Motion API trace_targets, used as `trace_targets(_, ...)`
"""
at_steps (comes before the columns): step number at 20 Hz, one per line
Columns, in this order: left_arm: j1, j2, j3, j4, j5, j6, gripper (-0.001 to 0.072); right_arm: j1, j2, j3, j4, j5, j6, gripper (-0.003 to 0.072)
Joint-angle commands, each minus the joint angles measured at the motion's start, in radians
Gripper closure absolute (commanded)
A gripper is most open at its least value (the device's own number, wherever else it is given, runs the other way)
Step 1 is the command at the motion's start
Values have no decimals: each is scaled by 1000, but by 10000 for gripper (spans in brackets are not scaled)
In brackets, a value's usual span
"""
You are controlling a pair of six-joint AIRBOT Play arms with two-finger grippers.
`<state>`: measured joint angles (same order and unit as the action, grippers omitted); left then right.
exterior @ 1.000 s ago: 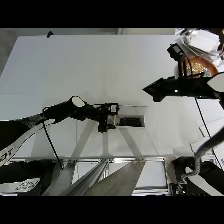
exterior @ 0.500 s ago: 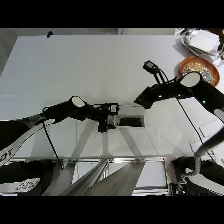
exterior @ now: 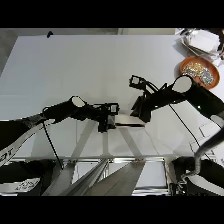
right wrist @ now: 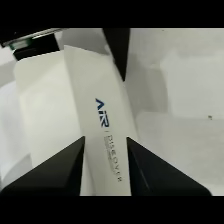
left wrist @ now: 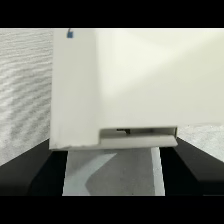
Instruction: Fold the box and place the chain.
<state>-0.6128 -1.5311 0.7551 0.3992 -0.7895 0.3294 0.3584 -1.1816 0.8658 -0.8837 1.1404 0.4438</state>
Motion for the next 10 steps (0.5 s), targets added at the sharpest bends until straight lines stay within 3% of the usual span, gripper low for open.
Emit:
trace_targets(1, 0, 0, 0, 0, 0, 0, 390, 49, 42, -7, -85, 26, -11, 336)
trace_targets(10, 0, 0, 0, 0, 0, 0, 390, 95, 43, -36, -150, -34, 5, 345)
